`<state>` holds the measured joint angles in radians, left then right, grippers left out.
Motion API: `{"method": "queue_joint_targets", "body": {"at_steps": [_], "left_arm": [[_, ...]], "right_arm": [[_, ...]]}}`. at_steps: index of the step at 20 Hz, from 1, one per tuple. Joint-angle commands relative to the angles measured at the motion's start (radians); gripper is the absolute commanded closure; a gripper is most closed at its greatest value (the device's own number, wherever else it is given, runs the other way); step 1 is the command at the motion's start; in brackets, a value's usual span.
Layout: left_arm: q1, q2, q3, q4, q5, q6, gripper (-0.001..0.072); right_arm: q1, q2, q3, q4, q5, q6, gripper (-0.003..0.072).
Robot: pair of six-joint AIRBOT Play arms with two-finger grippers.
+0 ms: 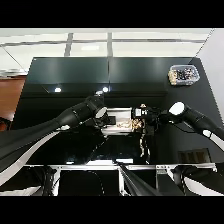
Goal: Fold the box and place the chain.
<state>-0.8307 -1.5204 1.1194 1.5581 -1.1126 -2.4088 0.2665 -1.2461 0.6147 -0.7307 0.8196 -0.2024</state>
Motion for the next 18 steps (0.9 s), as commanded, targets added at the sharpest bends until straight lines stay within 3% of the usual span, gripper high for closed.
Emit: {"method": "queue_joint_targets", "body": {"at_steps": [1,8,9,10,11,12,14,15,18], "left_arm": [[0.001,0.001,0.001,0.0,0.0,0.0,0.0677],[0.0,0.001,0.001,0.0,0.0,0.0,0.0677],[0.0,0.001,0.001,0.0,0.0,0.0,0.0677],[0.0,0.001,0.001,0.0,0.0,0.0,0.0678],[0.0,0.001,0.001,0.0,0.0,0.0,0.0678],[0.0,0.001,0.001,0.0,0.0,0.0,0.0677],[0.0,0.001,0.001,0.0,0.0,0.0,0.0677],[0.0,0.001,0.001,0.0,0.0,0.0,0.0677],[0.0,0.001,0.001,0.0,0.0,0.0,0.0677]], "right_arm": [[0.002,-0.018,0.001,-0.003,-0.013,0.001,-0.0033],[0.002,-0.038,0.001,-0.003,-0.02,0.053,-0.0028],[0.002,-0.038,0.001,-0.003,-0.019,0.062,0.0154],[0.002,-0.038,0.002,-0.005,-0.015,0.072,0.0398],[0.002,-0.038,0.001,-0.007,-0.007,0.072,0.0571],[0.002,-0.037,0.002,-0.007,0.004,0.084,0.0628],[0.002,-0.019,0.002,-0.011,0.006,0.156,0.0633],[0.002,0.0,0.003,-0.041,0.005,0.219,0.067],[0.002,0.087,0.021,-0.179,0.024,0.565,0.0671]]}}
